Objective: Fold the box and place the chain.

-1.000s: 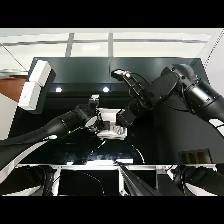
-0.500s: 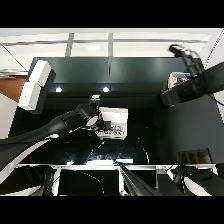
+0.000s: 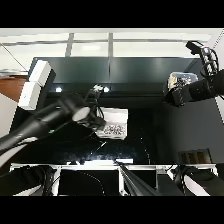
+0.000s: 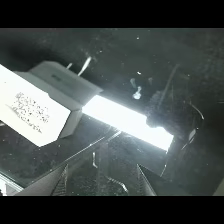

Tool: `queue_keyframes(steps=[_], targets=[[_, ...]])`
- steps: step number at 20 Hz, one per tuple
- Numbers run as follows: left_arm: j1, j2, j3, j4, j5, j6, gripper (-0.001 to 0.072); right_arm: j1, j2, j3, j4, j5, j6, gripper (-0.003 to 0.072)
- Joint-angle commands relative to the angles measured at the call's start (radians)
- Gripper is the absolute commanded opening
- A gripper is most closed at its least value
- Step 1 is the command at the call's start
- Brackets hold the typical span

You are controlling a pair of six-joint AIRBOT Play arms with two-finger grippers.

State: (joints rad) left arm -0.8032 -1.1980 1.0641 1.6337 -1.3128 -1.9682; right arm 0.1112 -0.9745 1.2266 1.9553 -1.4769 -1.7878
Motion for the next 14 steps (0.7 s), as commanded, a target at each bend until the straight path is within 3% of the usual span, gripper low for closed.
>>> queue_keyframes(steps=[1,4,6,7,8,9,12,14], targets=[[0.111,0.18,-0.024,0.056,-0.122,0.262,0.044,-0.003,0.002,-0.001,-0.005,0.002,0.0,0.0477],[0.367,0.364,-0.107,-0.011,-0.023,0.351,0.0439,-0.003,0.002,0.0,-0.004,0.019,0.013,0.0477],[0.535,0.449,-0.18,-0.246,0.072,0.509,0.044,-0.003,0.002,0.0,-0.004,0.042,0.031,0.0478],[0.597,0.466,-0.224,-0.389,0.088,0.645,0.045,-0.003,0.002,0.0,-0.004,0.055,0.034,0.0545],[0.633,0.467,-0.267,-0.497,0.087,0.769,0.0611,-0.003,0.002,0.0,-0.004,0.065,0.032,0.0703],[0.653,0.455,-0.318,-0.565,0.103,0.871,0.0708,-0.003,0.001,0.0,-0.004,0.071,0.032,0.0707],[0.652,0.387,-0.423,-0.585,0.144,1.044,0.0708,-0.003,0.001,0.0,-0.005,0.069,0.029,0.0706],[0.652,0.312,-0.435,-0.603,0.136,1.195,0.0705,-0.003,0.001,0.0,-0.005,0.069,0.029,0.0706]])
